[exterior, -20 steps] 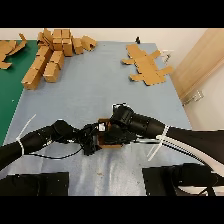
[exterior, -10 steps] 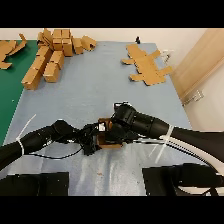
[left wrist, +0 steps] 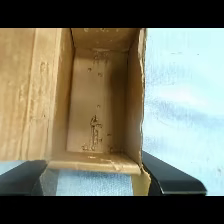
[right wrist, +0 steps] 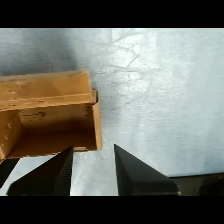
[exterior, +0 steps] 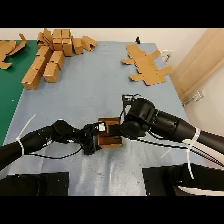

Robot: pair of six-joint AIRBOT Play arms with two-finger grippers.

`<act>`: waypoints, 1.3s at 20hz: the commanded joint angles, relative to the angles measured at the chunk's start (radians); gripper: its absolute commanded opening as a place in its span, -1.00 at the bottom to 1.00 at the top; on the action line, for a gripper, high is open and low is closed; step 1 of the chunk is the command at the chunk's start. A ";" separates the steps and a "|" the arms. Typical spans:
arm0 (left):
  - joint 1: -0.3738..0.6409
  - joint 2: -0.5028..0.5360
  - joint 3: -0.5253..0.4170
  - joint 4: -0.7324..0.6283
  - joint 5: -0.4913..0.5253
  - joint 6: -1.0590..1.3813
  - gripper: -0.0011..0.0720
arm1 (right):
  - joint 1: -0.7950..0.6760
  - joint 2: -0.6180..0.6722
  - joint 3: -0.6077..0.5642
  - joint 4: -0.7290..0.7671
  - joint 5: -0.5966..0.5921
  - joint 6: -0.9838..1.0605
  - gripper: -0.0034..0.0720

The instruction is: Fold the box.

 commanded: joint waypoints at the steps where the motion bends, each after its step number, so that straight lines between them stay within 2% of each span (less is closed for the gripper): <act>1: 0.000 0.001 0.001 0.000 0.000 0.000 0.71 | -0.018 0.016 -0.022 -0.023 -0.049 0.013 0.04; 2: 0.000 0.001 0.001 0.000 0.000 0.000 0.71 | -0.024 0.016 -0.034 -0.024 -0.049 0.012 -0.02; 4: 0.000 0.001 0.001 0.000 0.000 0.000 0.71 | -0.030 0.017 -0.059 -0.039 -0.048 0.000 -0.91; 7: 0.000 0.001 0.001 0.000 0.000 0.000 0.71 | -0.052 0.050 -0.091 -0.050 0.017 -0.059 -0.91; 10: 0.000 0.001 0.001 0.000 -0.001 0.000 0.71 | -0.182 0.164 -0.192 0.063 0.276 -0.187 -0.91; 12: 0.000 0.001 0.001 0.000 0.000 0.000 0.71 | -0.332 0.246 -0.303 0.243 0.477 -0.369 -0.91; 13: 0.000 0.001 0.001 0.000 0.000 0.000 0.71 | -0.426 0.264 -0.359 0.377 0.557 -0.522 -0.91; 15: 0.000 0.001 0.001 0.000 0.000 0.000 0.71 | -0.614 0.230 -0.430 0.711 0.629 -0.925 -0.91; 17: 0.000 0.001 0.001 0.000 0.000 0.000 0.71 | -0.758 0.117 -0.429 1.024 0.596 -1.327 -0.91; 19: 0.000 0.001 0.001 0.000 0.000 0.000 0.71 | -0.834 -0.016 -0.370 1.244 0.446 -1.627 -0.91; 23: 0.000 0.001 0.001 0.000 -0.001 0.000 0.71 | -0.830 -0.242 -0.180 1.282 0.144 -1.801 -0.91; 26: 0.000 0.001 0.001 0.000 0.000 0.000 0.71 | -0.750 -0.299 -0.120 1.290 0.096 -1.831 -0.91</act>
